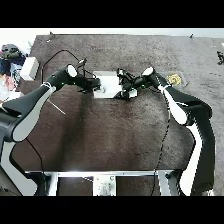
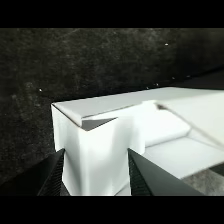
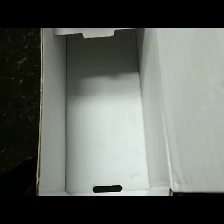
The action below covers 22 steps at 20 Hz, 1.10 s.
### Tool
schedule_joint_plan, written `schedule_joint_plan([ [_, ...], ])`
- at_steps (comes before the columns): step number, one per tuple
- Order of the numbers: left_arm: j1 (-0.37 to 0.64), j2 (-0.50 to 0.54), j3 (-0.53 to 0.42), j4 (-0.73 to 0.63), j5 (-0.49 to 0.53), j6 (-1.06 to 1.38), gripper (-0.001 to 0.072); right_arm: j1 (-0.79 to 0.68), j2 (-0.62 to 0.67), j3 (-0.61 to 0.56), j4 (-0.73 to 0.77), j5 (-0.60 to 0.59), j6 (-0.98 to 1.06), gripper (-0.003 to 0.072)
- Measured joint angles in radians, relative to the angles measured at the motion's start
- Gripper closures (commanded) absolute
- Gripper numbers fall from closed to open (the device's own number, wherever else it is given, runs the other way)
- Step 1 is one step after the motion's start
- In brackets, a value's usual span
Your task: Fold the box and place the chain.
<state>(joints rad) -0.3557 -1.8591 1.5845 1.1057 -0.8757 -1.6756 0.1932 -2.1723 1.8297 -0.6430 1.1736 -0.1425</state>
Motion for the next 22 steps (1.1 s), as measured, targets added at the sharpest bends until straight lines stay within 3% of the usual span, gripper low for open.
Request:
schedule_joint_plan([
  [4,-0.038,-0.068,0.131,0.154,-0.111,-0.14,0.0301,0.0,0.0,0.0,0.0,0.0,0.0,0.0216],
  [6,-0.061,-0.116,0.221,0.229,-0.19,-0.198,0.0368,0.0,0.0,0.0,0.0,0.0,0.0,0.0216],
  [11,-0.1,-0.201,0.373,0.404,-0.344,-0.309,0.0368,0.0,0.0,0.0,0.0,0.0,0.0,0.0216],
  [14,-0.105,-0.228,0.408,0.465,-0.389,-0.347,0.037,0.0,0.0,0.0,0.001,0.0,0.0,0.0216],
  [15,-0.106,-0.232,0.413,0.476,-0.393,-0.358,0.0454,0.0,0.0,0.0,0.001,0.0,0.0,0.0216],
  [16,-0.109,-0.236,0.418,0.486,-0.396,-0.367,0.0487,0.0,0.0,0.0,0.001,0.0,0.0,0.0217],
  [20,-0.114,-0.248,0.425,0.521,-0.407,-0.386,0.0491,0.001,0.0,0.0,0.002,-0.001,0.001,0.0217],
  [21,-0.118,-0.249,0.426,0.528,-0.407,-0.386,0.0592,0.001,0.0,0.0,0.002,-0.001,0.0,0.0217],
  [22,-0.122,-0.251,0.428,0.529,-0.405,-0.387,0.06,0.001,0.0,0.0,0.002,-0.001,0.0,0.0216],
])
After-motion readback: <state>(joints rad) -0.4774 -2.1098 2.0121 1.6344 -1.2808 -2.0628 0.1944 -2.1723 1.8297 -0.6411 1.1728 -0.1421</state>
